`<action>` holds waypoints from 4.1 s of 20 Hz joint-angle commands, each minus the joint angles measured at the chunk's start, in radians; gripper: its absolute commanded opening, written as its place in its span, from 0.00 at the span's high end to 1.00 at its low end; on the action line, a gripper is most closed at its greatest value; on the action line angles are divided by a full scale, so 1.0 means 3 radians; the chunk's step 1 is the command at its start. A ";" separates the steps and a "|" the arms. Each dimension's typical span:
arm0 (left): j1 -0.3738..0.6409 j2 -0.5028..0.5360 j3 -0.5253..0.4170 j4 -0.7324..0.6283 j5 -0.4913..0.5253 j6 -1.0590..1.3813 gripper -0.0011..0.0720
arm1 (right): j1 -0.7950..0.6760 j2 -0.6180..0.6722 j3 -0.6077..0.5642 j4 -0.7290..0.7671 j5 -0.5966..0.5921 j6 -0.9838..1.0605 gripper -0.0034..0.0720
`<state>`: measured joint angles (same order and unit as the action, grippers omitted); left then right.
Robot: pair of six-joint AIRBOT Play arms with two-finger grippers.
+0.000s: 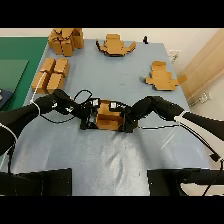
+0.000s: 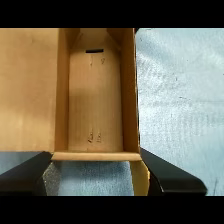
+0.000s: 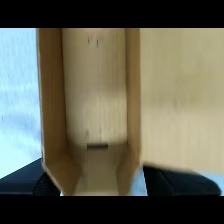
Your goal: Fold the box.
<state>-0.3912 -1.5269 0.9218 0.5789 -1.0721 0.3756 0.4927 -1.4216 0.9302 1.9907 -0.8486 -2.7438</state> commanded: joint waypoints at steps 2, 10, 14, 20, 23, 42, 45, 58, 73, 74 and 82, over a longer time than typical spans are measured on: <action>0.0000 0.0000 0.0001 0.0031 -0.0003 -0.0006 0.89 | -0.0084 0.0169 0.0008 -0.0080 -0.0062 0.0118 0.00; 0.0000 0.0000 0.0001 0.0031 -0.0004 -0.0010 0.89 | -0.0261 0.0228 0.0011 -0.0131 -0.0610 0.0220 0.00; 0.0000 0.0000 0.0001 0.0031 -0.0005 -0.0032 0.89 | -0.0292 0.0286 0.0013 -0.0160 -0.0721 0.0287 0.00; 0.0000 0.0000 0.0001 0.0029 -0.0005 -0.0034 0.89 | -0.0292 0.0783 0.0109 0.0289 -0.0581 0.0393 0.00; 0.0000 0.0000 0.0001 0.0032 -0.0004 -0.0034 0.89 | -0.0289 0.0815 0.0109 0.0488 -0.0514 0.0393 0.03; 0.0000 0.0008 0.0003 0.0179 0.0161 -0.0033 0.96 | 0.0103 -0.1268 0.1804 0.0481 -0.1191 0.1620 0.95; -0.0001 0.0008 0.0003 0.0178 0.0169 -0.0033 0.96 | 0.0102 -0.1303 0.1806 0.0482 -0.1289 0.1605 0.95; 0.0000 0.0070 0.0004 0.0345 0.0248 -0.0122 0.96 | -0.0056 0.1120 -0.0436 0.0017 -0.0071 0.0856 0.95; 0.0000 0.0070 0.0003 0.0342 0.0258 -0.0121 0.96 | 0.0079 0.0684 -0.0668 0.0290 0.0847 -0.0225 0.33; 0.0000 0.0070 0.0003 0.0342 0.0259 -0.0121 0.96 | 0.0090 0.0656 -0.0668 0.0323 0.0852 -0.0224 0.33; 0.0000 0.0070 0.0003 0.0341 0.0259 -0.0121 0.96 | 0.0237 0.0413 -0.0627 0.0422 0.1123 -0.0280 0.73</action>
<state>-0.3912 -1.5066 0.9218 0.6811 -0.9947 0.3389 0.5491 -1.2701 0.7341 2.1017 -0.5331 -2.8204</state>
